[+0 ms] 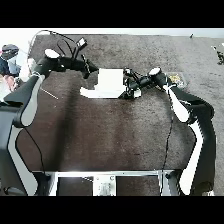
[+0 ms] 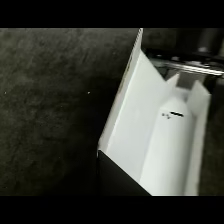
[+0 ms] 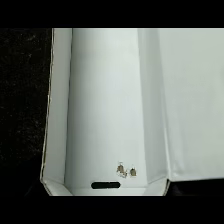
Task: Fold the box and place the chain.
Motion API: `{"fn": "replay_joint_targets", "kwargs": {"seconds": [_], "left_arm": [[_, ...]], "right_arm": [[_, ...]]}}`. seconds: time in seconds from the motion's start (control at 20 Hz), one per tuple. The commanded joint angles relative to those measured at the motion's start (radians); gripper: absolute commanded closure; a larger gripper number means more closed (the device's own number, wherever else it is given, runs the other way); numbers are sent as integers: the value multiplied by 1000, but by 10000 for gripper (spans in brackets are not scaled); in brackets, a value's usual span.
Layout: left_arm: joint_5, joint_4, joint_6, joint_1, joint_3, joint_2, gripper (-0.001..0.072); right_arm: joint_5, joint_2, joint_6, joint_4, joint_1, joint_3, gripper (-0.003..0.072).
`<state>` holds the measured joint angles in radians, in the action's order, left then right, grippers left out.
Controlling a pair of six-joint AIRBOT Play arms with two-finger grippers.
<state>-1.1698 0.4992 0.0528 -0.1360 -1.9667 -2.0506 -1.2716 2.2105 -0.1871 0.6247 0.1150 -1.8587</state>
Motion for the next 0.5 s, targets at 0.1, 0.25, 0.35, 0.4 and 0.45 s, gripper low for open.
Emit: {"fn": "replay_joint_targets", "kwargs": {"seconds": [0.1, 0.25, 0.35, 0.4, 0.45], "left_arm": [[-254, 187, -8, 24, 1, 21, 699], [-232, 224, -62, 20, 74, 19, 567], [-162, 227, -144, 20, 132, 19, 21], [-128, 227, -172, 20, 159, 19, 18], [-113, 227, -213, 20, 184, 19, 17]], "right_arm": [[0, 1, 0, 0, 0, -1, 222], [0, 1, 0, 0, 0, -1, 221], [0, 1, 0, 0, 0, -1, 222], [0, 1, 0, 0, 0, -1, 222], [0, 1, 0, 0, 0, -1, 221]]}}
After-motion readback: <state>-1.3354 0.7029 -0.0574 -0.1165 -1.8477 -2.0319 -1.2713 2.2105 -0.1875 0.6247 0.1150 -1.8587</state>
